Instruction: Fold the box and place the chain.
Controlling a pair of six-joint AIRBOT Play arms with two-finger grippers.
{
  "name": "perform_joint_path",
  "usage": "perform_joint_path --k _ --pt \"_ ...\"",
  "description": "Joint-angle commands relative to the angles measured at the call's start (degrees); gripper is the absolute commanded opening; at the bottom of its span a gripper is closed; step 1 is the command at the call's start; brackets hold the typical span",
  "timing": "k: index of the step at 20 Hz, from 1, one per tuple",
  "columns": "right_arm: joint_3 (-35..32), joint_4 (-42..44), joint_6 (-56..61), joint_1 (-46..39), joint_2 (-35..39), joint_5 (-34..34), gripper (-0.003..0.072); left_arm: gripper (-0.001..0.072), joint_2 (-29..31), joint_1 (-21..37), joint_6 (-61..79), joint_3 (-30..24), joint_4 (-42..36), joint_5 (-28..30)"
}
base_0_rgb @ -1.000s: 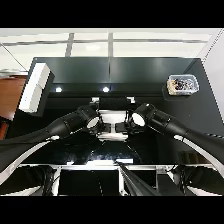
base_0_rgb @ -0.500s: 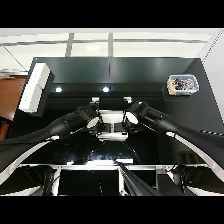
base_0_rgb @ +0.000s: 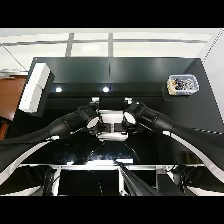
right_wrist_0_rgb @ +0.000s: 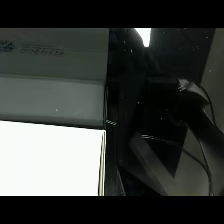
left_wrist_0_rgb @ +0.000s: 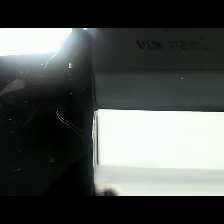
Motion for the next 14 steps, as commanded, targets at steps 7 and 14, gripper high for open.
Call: perform_joint_path --k 7,14 --pt "0.2 0.0 0.2 0.1 -0.7 -0.5 0.0191 0.0030 0.0 0.0 0.0 0.0 -0.2 0.0" --pt "0.2 2.8 1.0 0.1 -0.7 -3.2 0.0029 0.0029 0.0 -0.1 0.0 0.0 -0.2 0.0"
